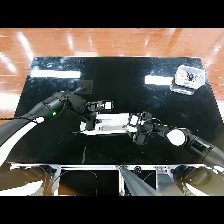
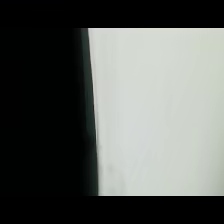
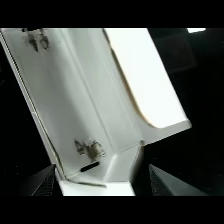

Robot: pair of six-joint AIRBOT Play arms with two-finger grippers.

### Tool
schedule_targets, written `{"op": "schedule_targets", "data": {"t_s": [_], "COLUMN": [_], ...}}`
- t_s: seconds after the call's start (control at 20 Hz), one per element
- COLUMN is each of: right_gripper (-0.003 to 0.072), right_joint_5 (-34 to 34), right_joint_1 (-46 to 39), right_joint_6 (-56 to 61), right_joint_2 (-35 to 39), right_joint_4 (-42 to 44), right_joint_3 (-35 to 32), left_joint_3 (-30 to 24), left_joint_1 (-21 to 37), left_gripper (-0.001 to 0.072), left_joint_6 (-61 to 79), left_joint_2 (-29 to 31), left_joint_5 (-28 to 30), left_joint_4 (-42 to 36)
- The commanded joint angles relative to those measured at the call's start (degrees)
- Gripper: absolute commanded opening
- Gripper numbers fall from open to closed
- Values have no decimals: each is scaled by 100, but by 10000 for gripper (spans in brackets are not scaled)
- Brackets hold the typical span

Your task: Fold the box and place the chain.

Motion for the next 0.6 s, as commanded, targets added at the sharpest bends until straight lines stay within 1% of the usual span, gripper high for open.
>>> {"op": "schedule_targets", "data": {"t_s": [0.0,0.35,0.45,0.55], "right_gripper": [708,708,707,708], "right_joint_5": [-68,-87,-131,-192], "right_joint_1": [-17,-17,-17,-20], "right_joint_6": [-192,-273,-577,-1209], "right_joint_2": [7,-44,-181,-369], "right_joint_4": [4,28,111,557], "right_joint_3": [7,7,7,26], "left_joint_3": [7,7,7,7], "left_joint_1": [-2,-2,0,-2], "left_gripper": [19,19,19,19], "left_joint_6": [2,2,2,0], "left_joint_2": [-4,-4,-4,-4], "left_joint_5": [-4,-4,-4,-7], "left_joint_4": [2,2,2,2]}}
